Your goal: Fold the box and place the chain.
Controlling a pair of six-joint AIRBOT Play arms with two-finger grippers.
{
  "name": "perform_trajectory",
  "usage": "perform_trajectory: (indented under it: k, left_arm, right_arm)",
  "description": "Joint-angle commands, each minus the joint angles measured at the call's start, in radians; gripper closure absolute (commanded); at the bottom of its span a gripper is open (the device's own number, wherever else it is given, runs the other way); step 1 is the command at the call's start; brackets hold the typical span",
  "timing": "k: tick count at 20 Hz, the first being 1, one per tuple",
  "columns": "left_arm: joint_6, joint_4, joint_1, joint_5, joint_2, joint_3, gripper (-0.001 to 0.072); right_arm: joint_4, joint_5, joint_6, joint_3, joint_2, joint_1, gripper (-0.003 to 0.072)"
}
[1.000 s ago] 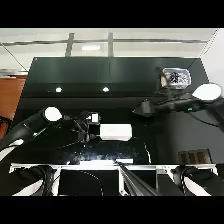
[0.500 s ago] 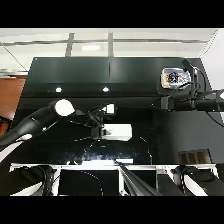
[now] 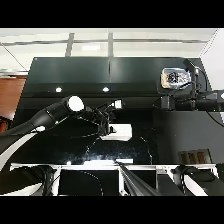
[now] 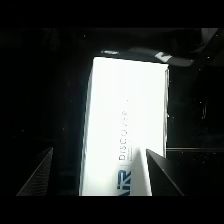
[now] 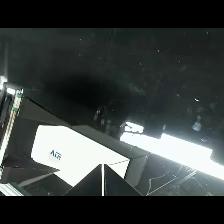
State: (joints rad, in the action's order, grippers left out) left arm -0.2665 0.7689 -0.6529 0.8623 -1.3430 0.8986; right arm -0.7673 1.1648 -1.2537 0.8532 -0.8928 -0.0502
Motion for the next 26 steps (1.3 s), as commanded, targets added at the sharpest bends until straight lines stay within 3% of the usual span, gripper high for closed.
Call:
perform_trajectory:
  k: [1, 20, 26]
  left_arm:
    - [-0.003, 0.000, -0.001, 0.034, -0.005, 0.003, 0.0001]
    - [0.000, 0.042, -0.061, 0.048, -0.076, 0.001, 0.0000]
    - [-0.034, 0.041, -0.131, -0.114, -0.137, -0.018, 0.0003]
  right_arm:
    - [-0.001, -0.003, 0.000, 0.000, 0.001, 0.000, 0.0672]
    - [-0.001, -0.003, 0.000, 0.000, 0.001, 0.000, 0.0672]
    - [-0.001, -0.008, 0.000, 0.000, 0.001, 0.000, 0.0672]
